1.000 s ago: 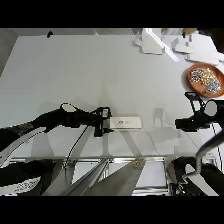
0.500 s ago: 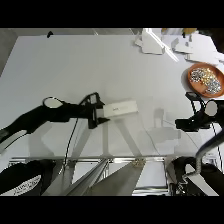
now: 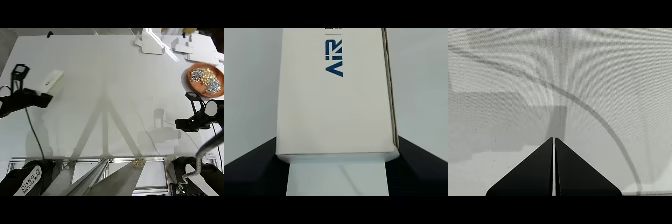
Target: Fold the box and place the chain.
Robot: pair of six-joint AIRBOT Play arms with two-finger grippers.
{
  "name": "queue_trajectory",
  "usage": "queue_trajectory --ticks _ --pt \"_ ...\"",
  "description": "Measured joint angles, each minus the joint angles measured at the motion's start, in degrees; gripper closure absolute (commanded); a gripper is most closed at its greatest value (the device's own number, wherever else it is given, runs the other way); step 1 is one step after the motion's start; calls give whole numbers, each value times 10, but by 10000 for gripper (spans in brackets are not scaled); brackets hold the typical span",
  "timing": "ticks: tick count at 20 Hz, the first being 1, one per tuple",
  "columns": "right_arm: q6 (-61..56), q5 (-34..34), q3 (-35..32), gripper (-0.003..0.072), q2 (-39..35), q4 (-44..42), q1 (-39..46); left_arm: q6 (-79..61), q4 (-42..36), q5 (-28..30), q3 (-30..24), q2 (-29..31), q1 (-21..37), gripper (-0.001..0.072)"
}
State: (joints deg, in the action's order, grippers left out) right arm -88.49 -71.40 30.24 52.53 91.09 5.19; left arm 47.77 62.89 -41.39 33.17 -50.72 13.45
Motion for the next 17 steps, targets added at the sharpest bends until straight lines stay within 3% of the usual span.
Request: queue_trajectory --ticks 1,3,4,11,17 --pt "0 0 0 668 0 0 0 37 28 -2 -1 -3 21 472" --pt "0 0 0 668 0 0 0 88 69 -16 -3 -14 49 83" --pt "0 0 0 668 0 0 0 105 84 -25 -3 -21 57 19" --pt "0 0 0 668 0 0 0 149 127 -94 -4 -26 77 15" --pt "0 0 0 668 0 0 0 156 130 -111 -5 67 72 15"
